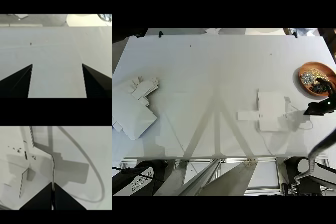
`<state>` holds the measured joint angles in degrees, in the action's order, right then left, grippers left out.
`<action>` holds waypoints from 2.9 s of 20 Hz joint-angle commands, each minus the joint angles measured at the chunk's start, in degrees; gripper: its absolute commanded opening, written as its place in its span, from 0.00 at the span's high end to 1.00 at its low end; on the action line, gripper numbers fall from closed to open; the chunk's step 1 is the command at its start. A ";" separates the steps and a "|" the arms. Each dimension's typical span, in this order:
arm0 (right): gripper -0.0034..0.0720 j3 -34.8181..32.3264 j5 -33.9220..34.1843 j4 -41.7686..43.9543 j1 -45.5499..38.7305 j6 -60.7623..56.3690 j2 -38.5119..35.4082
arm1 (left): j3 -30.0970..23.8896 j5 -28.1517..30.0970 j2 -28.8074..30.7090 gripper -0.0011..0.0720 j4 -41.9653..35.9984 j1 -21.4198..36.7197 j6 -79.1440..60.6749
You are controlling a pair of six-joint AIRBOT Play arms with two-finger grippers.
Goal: Fold the box and place the chain.
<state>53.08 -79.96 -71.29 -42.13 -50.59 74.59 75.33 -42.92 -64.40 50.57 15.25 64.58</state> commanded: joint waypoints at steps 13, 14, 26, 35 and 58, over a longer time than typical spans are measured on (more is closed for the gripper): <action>0.93 0.07 27.23 23.17 30.71 10.19 -4.26 | 0.04 0.02 -0.04 0.04 0.02 0.02 -0.02; 0.93 0.07 31.26 23.76 32.92 10.19 -3.98 | 0.04 0.02 -0.04 0.04 0.02 0.02 -0.02; 0.94 -9.05 55.10 28.57 43.87 10.16 5.31 | 0.04 0.02 -0.04 0.04 0.02 0.02 0.00; 0.93 -9.42 56.46 29.73 43.85 10.14 5.46 | 0.04 0.02 -0.04 0.04 0.02 0.02 -0.02; 0.93 -9.42 56.68 29.68 43.85 10.16 5.46 | 0.04 -7.30 -2.36 0.04 -2.21 -2.67 -4.09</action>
<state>43.68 -23.31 -41.60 1.67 -40.40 80.03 75.33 -47.11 -65.45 48.56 14.24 64.36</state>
